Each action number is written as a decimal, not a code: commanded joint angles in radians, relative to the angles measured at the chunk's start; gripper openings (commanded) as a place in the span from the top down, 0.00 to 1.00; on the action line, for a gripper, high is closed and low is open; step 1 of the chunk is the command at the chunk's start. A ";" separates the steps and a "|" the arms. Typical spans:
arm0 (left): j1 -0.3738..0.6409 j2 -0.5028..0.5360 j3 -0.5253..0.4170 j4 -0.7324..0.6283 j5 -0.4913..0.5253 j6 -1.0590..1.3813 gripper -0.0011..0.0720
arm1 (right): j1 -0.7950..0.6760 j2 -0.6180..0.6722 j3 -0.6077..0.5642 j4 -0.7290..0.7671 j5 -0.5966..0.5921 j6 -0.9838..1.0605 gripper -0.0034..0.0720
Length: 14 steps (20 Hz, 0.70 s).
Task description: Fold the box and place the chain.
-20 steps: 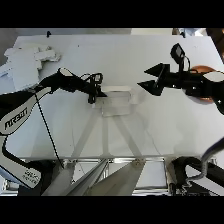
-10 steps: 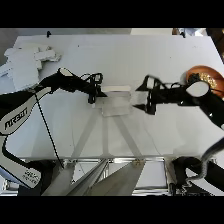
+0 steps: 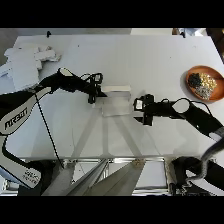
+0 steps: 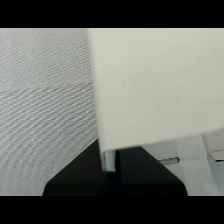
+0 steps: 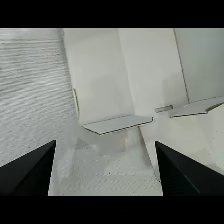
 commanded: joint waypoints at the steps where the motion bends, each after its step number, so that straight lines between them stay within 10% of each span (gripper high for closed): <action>1: 0.000 -0.001 0.000 0.000 0.000 0.000 0.96 | 0.004 -0.065 -0.011 0.111 -0.093 -0.129 0.04; 14: 0.000 -0.001 0.000 0.000 0.000 0.000 0.96 | 0.004 -0.163 -0.011 0.599 -0.110 -0.452 0.04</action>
